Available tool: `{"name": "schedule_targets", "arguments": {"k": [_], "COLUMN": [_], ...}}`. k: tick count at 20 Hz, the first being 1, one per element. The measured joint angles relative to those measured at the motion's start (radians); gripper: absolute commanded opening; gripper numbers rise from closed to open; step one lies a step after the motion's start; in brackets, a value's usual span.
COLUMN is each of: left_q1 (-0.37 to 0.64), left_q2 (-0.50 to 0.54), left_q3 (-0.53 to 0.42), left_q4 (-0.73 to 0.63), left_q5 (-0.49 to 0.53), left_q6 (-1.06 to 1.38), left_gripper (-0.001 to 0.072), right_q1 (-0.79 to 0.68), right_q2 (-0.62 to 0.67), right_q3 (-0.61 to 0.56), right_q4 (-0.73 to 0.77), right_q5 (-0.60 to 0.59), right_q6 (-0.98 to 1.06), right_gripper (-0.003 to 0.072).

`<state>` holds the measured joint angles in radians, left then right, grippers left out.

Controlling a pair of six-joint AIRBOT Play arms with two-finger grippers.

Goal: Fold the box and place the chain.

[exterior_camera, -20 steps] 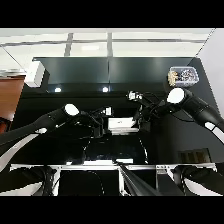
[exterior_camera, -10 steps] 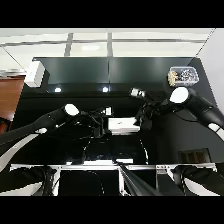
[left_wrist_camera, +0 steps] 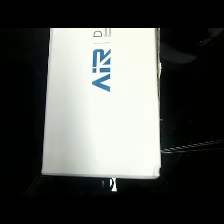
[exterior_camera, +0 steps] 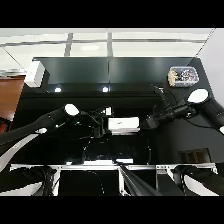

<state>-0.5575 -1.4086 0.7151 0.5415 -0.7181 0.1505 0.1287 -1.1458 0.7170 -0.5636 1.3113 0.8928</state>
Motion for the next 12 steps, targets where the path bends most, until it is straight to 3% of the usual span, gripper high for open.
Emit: {"name": "schedule_targets", "arguments": {"k": [4,12], "left_q1": [0.0,0.0], "left_q2": [0.0,0.0], "left_q3": [0.0,0.0], "left_q4": [0.0,0.0], "left_q5": [0.0,0.0], "left_q6": [0.0,0.0], "left_gripper": [0.0401,0.0401], "right_q1": [0.067,0.107], "right_q2": [-0.052,-0.177], "right_q3": [-0.045,-0.061], "right_q4": [0.137,0.172], "right_q5": [-0.129,-0.207], "right_q6": [0.027,0.043], "right_gripper": [0.0004,0.0004]}}
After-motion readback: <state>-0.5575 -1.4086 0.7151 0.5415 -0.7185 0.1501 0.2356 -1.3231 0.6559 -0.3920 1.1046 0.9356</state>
